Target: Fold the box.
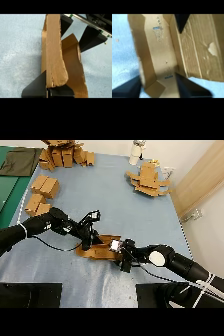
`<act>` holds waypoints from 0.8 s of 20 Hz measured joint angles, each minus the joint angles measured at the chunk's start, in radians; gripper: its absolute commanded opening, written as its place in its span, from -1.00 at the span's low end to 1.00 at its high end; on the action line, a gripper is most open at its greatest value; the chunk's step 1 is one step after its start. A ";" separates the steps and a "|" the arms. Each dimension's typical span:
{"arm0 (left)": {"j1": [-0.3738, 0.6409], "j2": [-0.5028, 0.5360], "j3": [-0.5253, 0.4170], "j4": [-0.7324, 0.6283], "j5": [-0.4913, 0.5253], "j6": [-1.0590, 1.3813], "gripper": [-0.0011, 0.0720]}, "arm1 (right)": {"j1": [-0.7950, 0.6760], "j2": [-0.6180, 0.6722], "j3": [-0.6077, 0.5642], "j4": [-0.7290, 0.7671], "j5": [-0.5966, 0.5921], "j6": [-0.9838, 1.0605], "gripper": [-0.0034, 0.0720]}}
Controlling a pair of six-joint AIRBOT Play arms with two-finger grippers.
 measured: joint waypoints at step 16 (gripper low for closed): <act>0.000 0.000 0.000 0.000 0.001 0.000 -0.94 | -0.002 0.086 0.001 -0.085 0.044 0.043 0.96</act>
